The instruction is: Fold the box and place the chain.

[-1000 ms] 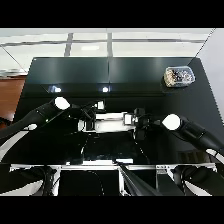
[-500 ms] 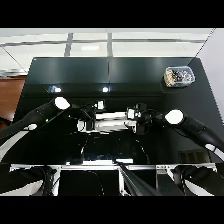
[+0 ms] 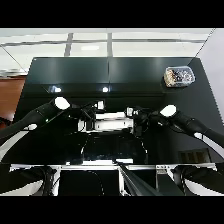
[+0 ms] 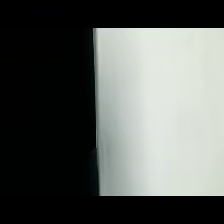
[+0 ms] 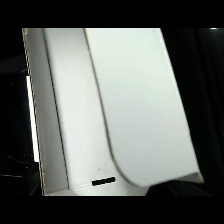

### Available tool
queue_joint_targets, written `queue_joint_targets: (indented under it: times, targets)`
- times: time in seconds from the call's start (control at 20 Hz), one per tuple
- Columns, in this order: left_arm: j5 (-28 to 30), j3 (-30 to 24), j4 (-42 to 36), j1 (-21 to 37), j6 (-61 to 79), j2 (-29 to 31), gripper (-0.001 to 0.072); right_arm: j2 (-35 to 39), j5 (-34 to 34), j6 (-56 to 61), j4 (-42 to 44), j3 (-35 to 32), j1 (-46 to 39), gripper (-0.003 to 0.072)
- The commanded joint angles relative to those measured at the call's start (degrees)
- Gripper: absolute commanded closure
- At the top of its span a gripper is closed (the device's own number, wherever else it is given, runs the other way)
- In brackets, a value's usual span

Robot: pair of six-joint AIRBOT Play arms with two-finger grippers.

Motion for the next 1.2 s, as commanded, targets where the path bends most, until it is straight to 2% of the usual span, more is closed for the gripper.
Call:
queue_joint_targets:
  times: [0.0,0.6,1.05,1.15]
  targets:
    - [0.0,0.0,0.0,0.0,0.0,0.0,0.0682,-2.7,0.6,-1.0,0.5,0.7,-0.1,-0.0015]
    - [0.2,0.0,0.0,0.0,0.0,0.0,0.0682,-4.4,2.3,2.3,-3.9,2.8,0.7,-0.0014]
    - [0.2,0.0,0.0,0.0,0.0,0.0,0.0682,-5.3,-0.3,7.1,-8.4,3.7,2.6,-0.0012]
    - [0.2,0.0,0.0,0.0,0.0,0.0,0.0682,-5.3,-0.6,7.3,-8.4,3.7,2.6,0.0157]
